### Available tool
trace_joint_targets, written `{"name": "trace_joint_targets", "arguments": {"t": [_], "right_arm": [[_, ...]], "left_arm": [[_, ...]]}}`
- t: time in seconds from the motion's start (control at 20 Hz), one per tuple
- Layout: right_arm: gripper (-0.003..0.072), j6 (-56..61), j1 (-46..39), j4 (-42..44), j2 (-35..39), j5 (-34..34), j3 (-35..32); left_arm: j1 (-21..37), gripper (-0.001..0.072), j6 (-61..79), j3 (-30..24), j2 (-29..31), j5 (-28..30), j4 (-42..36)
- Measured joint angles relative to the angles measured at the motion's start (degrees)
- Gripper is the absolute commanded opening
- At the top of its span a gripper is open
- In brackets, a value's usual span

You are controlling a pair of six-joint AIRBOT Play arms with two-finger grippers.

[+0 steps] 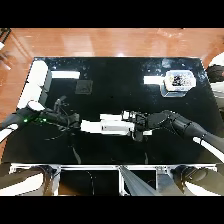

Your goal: Fold the box and place the chain.

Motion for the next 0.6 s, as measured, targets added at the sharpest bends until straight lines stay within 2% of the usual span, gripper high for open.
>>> {"name": "trace_joint_targets", "arguments": {"t": [0.05,0.1,0.15,0.6], "right_arm": [[0.0521,0.00,0.00,0.00,0.00,0.00,0.00],[0.0522,0.00,0.00,0.00,0.00,0.00,0.00],[0.0521,0.02,0.00,0.00,0.00,0.00,0.00],[0.0521,0.02,0.00,0.00,0.00,-0.02,0.00]], "left_arm": [[-0.94,0.0360,0.61,0.00,-0.70,0.24,-1.44],[-1.79,0.0563,1.11,0.02,-1.22,0.20,-2.82],[-2.36,0.0612,1.44,0.09,-1.51,-0.52,-4.24],[-3.39,0.0621,5.03,2.91,-1.70,-4.85,-4.48]]}}
